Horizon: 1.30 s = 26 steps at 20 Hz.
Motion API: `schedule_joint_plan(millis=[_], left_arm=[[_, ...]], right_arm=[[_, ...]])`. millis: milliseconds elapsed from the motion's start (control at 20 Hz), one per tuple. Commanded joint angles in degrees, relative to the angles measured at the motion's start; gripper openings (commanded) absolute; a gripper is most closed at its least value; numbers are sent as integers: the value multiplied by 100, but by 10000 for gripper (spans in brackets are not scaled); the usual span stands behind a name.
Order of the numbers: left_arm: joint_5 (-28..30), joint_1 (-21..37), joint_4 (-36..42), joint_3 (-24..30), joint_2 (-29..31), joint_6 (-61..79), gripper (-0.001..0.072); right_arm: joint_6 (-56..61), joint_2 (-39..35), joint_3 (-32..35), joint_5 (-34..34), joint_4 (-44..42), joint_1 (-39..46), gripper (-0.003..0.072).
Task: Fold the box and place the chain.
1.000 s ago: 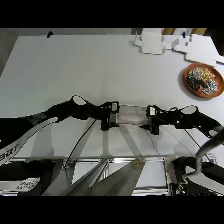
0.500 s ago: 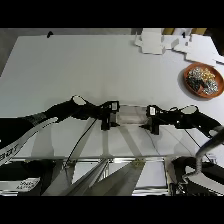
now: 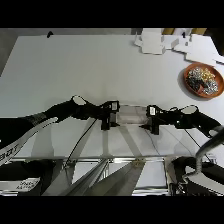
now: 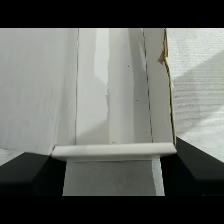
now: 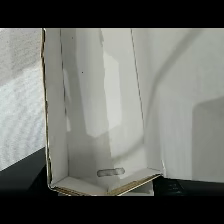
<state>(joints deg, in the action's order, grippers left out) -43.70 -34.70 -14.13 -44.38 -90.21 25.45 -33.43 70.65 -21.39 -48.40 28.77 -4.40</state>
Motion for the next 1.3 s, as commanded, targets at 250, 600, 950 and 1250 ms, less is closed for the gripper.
schedule_joint_plan(millis=[250,600,950,1250], left_arm=[[-24,-2,-2,-7,0,2,273],[-24,-4,-4,-7,0,2,273],[-26,-4,-2,-7,0,2,273],[-46,-2,-4,-7,0,2,273]], right_arm=[[1309,-787,-94,-208,1193,188,692],[2140,-2411,-94,-1176,2068,708,532],[2210,-2695,-94,-730,-361,223,17],[2267,-1121,-94,1182,-2758,24,17]])
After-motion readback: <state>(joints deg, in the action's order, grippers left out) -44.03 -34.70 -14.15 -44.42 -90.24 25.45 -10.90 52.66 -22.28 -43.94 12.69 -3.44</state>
